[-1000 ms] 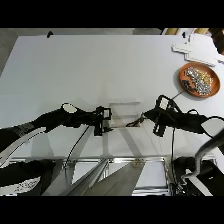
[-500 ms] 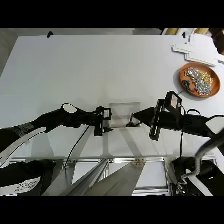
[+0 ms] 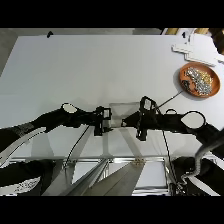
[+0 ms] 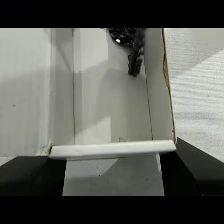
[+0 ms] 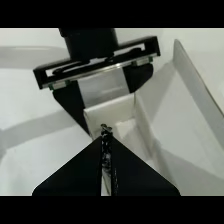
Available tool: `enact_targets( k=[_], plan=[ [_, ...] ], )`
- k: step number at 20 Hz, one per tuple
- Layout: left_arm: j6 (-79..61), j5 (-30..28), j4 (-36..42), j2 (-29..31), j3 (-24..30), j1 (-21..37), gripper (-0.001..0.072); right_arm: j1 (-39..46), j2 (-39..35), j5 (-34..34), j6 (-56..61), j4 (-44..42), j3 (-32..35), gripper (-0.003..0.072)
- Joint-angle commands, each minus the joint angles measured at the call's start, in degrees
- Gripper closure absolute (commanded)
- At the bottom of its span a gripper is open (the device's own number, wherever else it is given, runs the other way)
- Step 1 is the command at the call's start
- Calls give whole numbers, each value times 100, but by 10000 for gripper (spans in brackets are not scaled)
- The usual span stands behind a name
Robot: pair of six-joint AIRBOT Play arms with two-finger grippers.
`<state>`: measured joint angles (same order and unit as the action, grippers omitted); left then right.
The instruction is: Fold the box and place the chain.
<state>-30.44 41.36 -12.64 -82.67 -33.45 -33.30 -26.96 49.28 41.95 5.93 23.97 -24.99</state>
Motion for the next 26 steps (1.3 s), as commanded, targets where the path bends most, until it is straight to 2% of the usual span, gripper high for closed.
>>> enact_targets(
  k=[1,2,3,4,7,9,10,13,14,21,23,26],
  plan=[
    [-2,0,-2,2,0,0,696,-125,295,-382,-39,55,-4,623],
    [-2,0,0,2,0,0,696,-122,293,-409,-37,140,-15,539],
    [-2,0,0,2,0,0,696,-92,289,-358,7,319,-59,419],
    [-2,0,0,2,0,0,696,2,273,-166,144,575,-140,401],
    [-2,0,0,2,0,0,696,793,24,859,448,1467,-452,418],
    [0,0,0,2,0,0,696,1453,-243,1233,400,1637,-452,467],
    [-2,0,0,2,0,0,696,1727,-299,1423,291,1834,-450,467],
    [-2,0,0,2,0,0,696,1963,-221,1639,-98,3056,-304,467],
    [-2,0,-2,2,0,0,696,1945,-142,1628,-129,3217,-190,467],
    [-2,0,0,2,0,0,696,1416,514,1097,-1250,3058,103,466],
    [-2,0,0,2,0,0,696,1405,708,850,-1342,2865,103,466],
    [-2,0,0,2,0,0,696,1405,938,778,-2116,2326,103,467]
  ],
)
